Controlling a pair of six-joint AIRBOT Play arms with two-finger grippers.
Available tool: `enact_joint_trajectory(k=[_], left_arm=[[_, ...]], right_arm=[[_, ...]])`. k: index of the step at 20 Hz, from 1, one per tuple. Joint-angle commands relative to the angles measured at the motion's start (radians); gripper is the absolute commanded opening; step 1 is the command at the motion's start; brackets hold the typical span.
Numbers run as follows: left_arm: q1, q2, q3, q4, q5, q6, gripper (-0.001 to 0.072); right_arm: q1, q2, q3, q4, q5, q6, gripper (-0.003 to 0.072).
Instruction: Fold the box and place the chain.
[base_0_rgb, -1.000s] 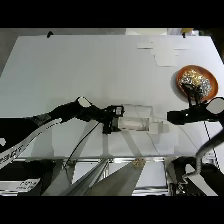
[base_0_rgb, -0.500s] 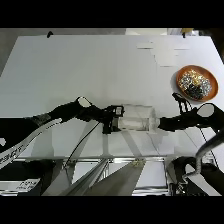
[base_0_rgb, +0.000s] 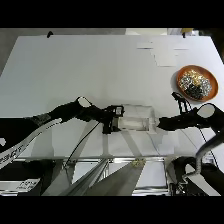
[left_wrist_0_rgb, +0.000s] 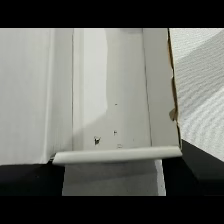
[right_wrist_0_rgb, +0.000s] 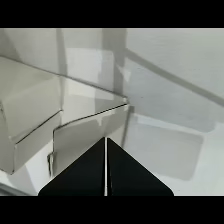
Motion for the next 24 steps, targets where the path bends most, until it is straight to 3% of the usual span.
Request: enact_joint_trajectory(k=[1,15,21,24], left_arm=[[0.001,0.0,0.001,0.0,0.0,0.0,0.0135],[0.001,0.0,0.001,0.0,0.0,0.0,0.0135],[0.001,0.0,0.001,0.0,0.0,0.0,0.0135],[0.001,0.0,0.001,0.0,0.0,0.0,0.0135]], right_arm=[[-0.001,0.009,0.0,-0.087,-0.03,0.061,0.0017],[0.0,-0.117,-0.003,0.047,-0.055,0.037,0.0017],[0.0,-0.106,-0.003,0.19,-0.013,-0.069,0.0018],[-0.001,-0.047,-0.003,0.19,-0.018,-0.069,0.0018]])
